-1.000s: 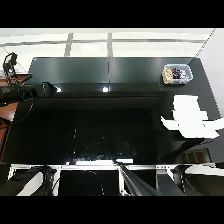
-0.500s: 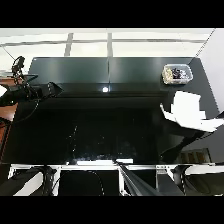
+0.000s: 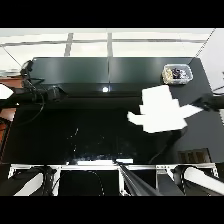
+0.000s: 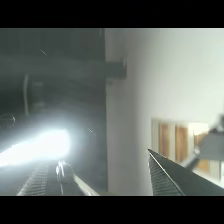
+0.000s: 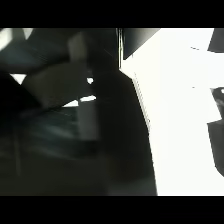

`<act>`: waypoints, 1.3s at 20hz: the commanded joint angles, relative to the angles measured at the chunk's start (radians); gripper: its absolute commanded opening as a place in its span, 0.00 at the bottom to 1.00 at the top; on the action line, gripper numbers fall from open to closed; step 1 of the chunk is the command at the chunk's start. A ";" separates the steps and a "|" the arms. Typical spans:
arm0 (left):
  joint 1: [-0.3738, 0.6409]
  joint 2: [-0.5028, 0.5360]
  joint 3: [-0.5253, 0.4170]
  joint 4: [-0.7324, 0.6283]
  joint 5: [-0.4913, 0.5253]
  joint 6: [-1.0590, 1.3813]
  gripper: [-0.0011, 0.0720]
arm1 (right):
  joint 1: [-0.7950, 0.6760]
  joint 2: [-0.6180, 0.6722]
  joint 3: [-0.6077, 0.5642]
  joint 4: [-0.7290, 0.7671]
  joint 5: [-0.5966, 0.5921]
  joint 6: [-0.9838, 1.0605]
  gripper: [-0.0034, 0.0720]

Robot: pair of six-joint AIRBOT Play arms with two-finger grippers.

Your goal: Fold the box and place the chain.

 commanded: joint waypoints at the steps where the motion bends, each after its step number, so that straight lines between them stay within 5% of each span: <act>1: -0.094 -0.021 -0.035 -0.009 0.044 0.015 0.99 | 0.280 0.207 -0.229 0.225 -0.328 0.002 0.07; 3: -0.138 -0.063 -0.034 -0.086 0.060 0.031 0.99 | 0.472 0.249 -0.316 0.299 -0.526 0.036 0.07; 7: -0.127 -0.236 -0.018 -0.472 0.004 0.306 0.99 | 0.793 0.245 -0.393 0.310 -0.826 0.124 0.07; 10: -0.092 -0.409 0.066 -0.616 -0.091 0.434 0.99 | 0.891 0.243 -0.402 0.309 -0.860 0.146 0.07; 15: -0.092 -0.641 0.242 -0.576 -0.230 0.439 0.98 | 0.937 0.243 -0.402 0.307 -0.861 0.146 0.07; 18: -0.096 -0.727 0.309 -0.576 -0.444 0.560 0.98 | 0.937 0.243 -0.402 0.307 -0.862 0.145 0.07; 21: -0.097 -0.784 0.356 -0.551 -0.609 0.710 0.77 | 0.937 0.243 -0.402 0.307 -0.859 0.146 0.07; 26: -0.138 -0.798 0.441 -0.371 -0.613 0.781 0.46 | 0.937 0.243 -0.402 0.302 -0.838 0.146 0.07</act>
